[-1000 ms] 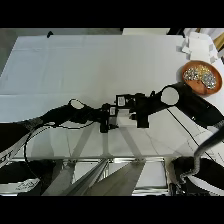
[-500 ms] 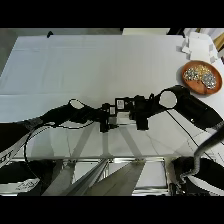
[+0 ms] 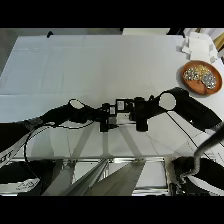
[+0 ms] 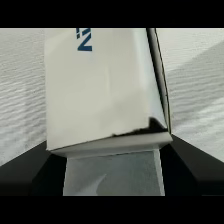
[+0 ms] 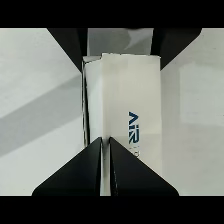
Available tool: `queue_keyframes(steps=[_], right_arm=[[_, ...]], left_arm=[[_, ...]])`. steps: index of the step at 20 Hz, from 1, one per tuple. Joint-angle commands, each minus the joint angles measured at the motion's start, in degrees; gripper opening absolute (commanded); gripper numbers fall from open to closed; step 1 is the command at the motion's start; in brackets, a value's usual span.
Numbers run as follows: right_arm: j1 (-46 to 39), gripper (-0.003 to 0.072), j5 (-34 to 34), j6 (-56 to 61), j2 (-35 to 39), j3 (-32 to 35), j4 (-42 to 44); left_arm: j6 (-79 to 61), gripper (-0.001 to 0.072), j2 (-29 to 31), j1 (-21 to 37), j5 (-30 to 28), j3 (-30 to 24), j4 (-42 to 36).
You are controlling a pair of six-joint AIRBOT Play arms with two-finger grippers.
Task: Fold the box and place the chain.
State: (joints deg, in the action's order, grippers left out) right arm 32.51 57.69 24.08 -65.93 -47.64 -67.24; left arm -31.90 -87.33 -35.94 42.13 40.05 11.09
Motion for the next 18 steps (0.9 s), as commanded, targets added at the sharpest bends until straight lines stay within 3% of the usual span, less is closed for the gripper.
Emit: queue_keyframes(steps=[1, 4, 6, 7, 13, 18], right_arm=[[0.04, 0.0044, 0.37, 0.11, 0.04, 1.07, 1.27], [0.28, 0.0067, 1.62, 0.09, 0.04, 1.20, 2.62], [0.85, 0.0187, 1.64, 0.09, 0.04, 1.22, 2.93], [1.14, 0.0206, 1.57, 0.09, 0.04, 1.20, 2.91], [1.33, 0.0207, 0.59, 0.09, 0.81, 1.20, 2.75], [1.33, 0.0197, -3.06, 0.33, 8.94, 1.20, 2.75]], left_arm=[[-0.02, 0.0073, 0.00, 0.00, 0.09, 0.02, 0.07], [-0.02, 0.0073, 0.00, 0.00, 0.09, 0.04, 0.07], [-0.02, 0.0073, 0.00, 0.00, 0.09, 0.02, 0.04], [-0.02, 0.0073, 0.00, 0.00, 0.09, 0.02, 0.07], [-0.02, 0.0073, 0.00, 0.00, 0.11, 0.02, 0.07], [-0.02, 0.0073, 0.00, 0.00, 0.11, 0.02, 0.07]])
